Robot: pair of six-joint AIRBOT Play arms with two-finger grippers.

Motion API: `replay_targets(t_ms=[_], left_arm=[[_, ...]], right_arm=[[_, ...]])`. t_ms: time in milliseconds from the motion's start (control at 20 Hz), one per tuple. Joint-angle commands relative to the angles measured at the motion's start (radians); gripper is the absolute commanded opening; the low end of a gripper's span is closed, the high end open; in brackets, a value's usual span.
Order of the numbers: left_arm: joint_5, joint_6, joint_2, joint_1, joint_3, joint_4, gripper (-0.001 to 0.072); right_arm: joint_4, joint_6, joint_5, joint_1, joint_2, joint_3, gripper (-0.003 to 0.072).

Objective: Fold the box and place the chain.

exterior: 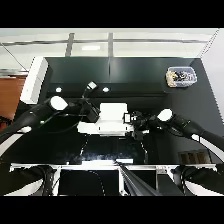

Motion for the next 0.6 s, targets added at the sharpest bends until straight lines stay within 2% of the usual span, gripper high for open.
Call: replay_targets(t_ms=[0, 50, 150, 200, 250, 300, 400, 550], left_arm=[[-0.179, 0.012, 0.133, 0.063, 0.01, 0.042, 0.0025], [-0.233, 0.031, 0.169, 0.075, -0.001, 0.084, 0.0031], [-0.251, 0.072, 0.23, 0.103, -0.045, 0.101, 0.0182], [-0.262, 0.15, 0.248, 0.108, -0.069, 0.105, 0.0183], [-0.259, 0.251, 0.252, 0.106, -0.092, 0.122, 0.0327], [-0.253, 0.336, 0.249, 0.101, -0.114, 0.14, 0.072], [-0.185, 0.434, 0.248, 0.097, -0.153, 0.19, 0.0705], [-0.194, 0.455, 0.207, 0.081, -0.156, 0.171, 0.0683]], right_arm=[[0.001, -0.001, -0.002, 0.0, 0.0, 0.0, 0.0126], [0.002, 0.0, -0.003, 0.0, 0.0, 0.0, 0.0126], [0.002, 0.0, -0.003, 0.0, 0.0, 0.0, 0.0126], [0.002, 0.0, -0.003, 0.0, 0.0, 0.0, 0.0126], [0.002, 0.0, -0.004, 0.0, 0.0, 0.0, 0.0127], [0.002, 0.0, -0.004, 0.0, 0.0, 0.0, 0.0126], [0.003, 0.0, -0.004, 0.0, 0.0, 0.0, 0.0126], [0.003, 0.0, -0.005, 0.0, 0.0, 0.0, 0.0127]])
